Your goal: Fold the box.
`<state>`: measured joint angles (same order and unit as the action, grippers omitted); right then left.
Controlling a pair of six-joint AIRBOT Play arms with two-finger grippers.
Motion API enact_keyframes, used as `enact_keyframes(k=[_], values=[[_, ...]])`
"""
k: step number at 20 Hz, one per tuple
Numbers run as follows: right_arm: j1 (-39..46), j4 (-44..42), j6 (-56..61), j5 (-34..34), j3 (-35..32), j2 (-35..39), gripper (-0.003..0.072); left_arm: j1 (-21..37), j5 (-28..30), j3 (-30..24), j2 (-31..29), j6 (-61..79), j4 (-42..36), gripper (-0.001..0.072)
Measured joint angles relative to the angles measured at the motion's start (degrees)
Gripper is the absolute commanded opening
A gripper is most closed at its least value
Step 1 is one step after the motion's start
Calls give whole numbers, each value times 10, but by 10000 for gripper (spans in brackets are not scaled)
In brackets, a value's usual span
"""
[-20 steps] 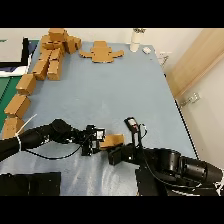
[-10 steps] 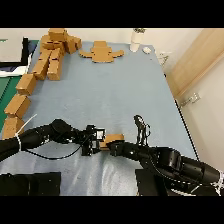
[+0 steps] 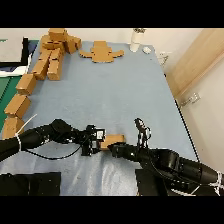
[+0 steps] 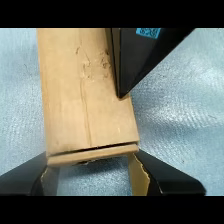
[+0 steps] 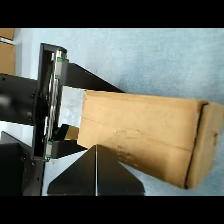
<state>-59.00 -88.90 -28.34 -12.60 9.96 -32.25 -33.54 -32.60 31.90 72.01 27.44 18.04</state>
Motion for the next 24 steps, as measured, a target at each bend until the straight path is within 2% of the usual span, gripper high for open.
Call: enact_keyframes(k=[8, 12, 14, 18, 20, 24], values=[[0, 0, 0, 9, -3, -20, 5, 0, 0, 0, 0, 0, 0, 371], [0, 16, -6, -11, 17, 21, 5, 0, 0, 0, 0, 0, -1, 371], [1, 49, -9, -80, 43, 56, 6, 0, 0, 0, 0, 0, -1, 371], [21, 131, -9, -310, 103, 99, 6, 0, 0, 0, 0, 0, 0, 371], [31, 152, -7, -395, 121, 105, 6, 0, 0, 0, 0, 0, 0, 371], [38, 171, 34, -467, 136, 91, 6, 0, 0, 0, 0, 0, 0, 371]])
